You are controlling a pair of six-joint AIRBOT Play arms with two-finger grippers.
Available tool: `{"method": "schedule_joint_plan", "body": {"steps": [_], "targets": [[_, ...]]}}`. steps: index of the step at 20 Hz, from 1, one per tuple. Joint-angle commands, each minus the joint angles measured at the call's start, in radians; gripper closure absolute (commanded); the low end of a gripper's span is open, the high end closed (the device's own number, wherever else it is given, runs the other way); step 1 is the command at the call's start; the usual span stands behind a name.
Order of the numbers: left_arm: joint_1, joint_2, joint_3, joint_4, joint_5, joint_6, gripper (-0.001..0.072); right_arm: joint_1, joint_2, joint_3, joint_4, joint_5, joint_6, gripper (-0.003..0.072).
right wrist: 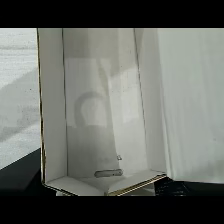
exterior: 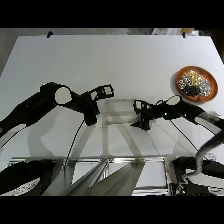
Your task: Fold the box and place the chain.
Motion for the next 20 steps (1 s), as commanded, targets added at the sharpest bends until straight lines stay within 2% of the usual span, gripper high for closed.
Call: {"method": "schedule_joint_plan", "body": {"steps": [1,6,9,11,14,15,20], "targets": [[0.019,-0.049,-0.020,-0.042,-0.045,0.122,0.0706,0.000,0.001,0.000,0.000,0.000,0.001,0.0348],[0.099,-0.066,-0.134,-0.142,0.018,0.367,0.0701,0.000,0.001,0.000,0.000,0.000,0.001,0.0348],[0.137,-0.066,-0.171,-0.210,0.041,0.478,0.0687,0.000,0.001,0.000,0.000,0.000,0.001,0.0348],[0.142,-0.067,-0.181,-0.252,0.065,0.580,0.0538,0.000,0.001,0.000,0.000,0.000,0.001,0.0348],[0.142,-0.067,-0.181,-0.313,0.156,0.695,0.0388,0.000,0.001,0.000,0.000,0.000,0.001,0.0348],[0.142,-0.067,-0.181,-0.328,0.175,0.736,0.0359,0.000,0.001,0.000,0.000,0.000,0.001,0.0348],[0.137,-0.102,-0.181,-0.343,0.187,0.903,0.0357,0.000,0.001,0.000,0.000,0.000,0.001,0.0348]]}}
